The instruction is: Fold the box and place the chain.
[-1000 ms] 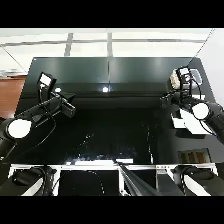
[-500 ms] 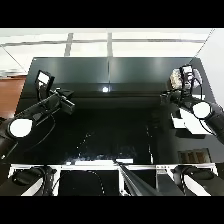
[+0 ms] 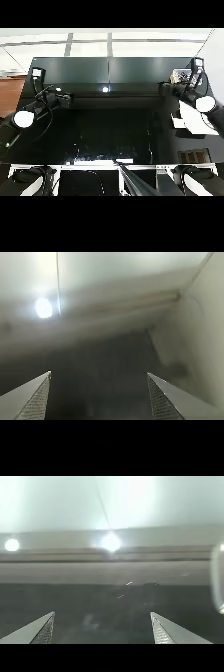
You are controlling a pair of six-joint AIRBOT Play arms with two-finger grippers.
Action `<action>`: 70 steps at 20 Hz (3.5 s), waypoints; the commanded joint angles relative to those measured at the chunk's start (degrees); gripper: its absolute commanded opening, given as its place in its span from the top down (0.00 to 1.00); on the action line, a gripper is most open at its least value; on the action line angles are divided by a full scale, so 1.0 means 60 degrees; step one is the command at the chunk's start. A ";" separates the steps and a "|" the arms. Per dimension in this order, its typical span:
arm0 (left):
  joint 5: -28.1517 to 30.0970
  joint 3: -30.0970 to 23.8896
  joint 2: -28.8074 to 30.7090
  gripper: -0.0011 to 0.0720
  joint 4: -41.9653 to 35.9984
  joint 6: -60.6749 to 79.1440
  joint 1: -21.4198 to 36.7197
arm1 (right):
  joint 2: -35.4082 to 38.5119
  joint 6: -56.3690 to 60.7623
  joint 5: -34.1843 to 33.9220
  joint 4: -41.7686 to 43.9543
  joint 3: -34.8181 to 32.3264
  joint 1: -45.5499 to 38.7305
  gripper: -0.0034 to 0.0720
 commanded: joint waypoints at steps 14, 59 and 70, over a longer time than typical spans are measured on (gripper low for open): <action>-0.6969 0.1118 -0.0066 0.03 0.1574 -0.2823 0.3825 | -0.3865 0.1621 0.6051 -0.4197 0.4087 -0.9708 0.00; -0.5938 0.2907 -0.5628 0.02 -0.5978 0.4590 0.0634 | 0.2171 -0.4025 0.1027 0.7311 -0.3515 0.2473 0.94; -1.0364 0.6062 -0.8790 0.03 -0.5890 0.6357 0.0197 | 0.2171 -0.4033 0.1741 0.7133 -0.3515 0.2470 0.94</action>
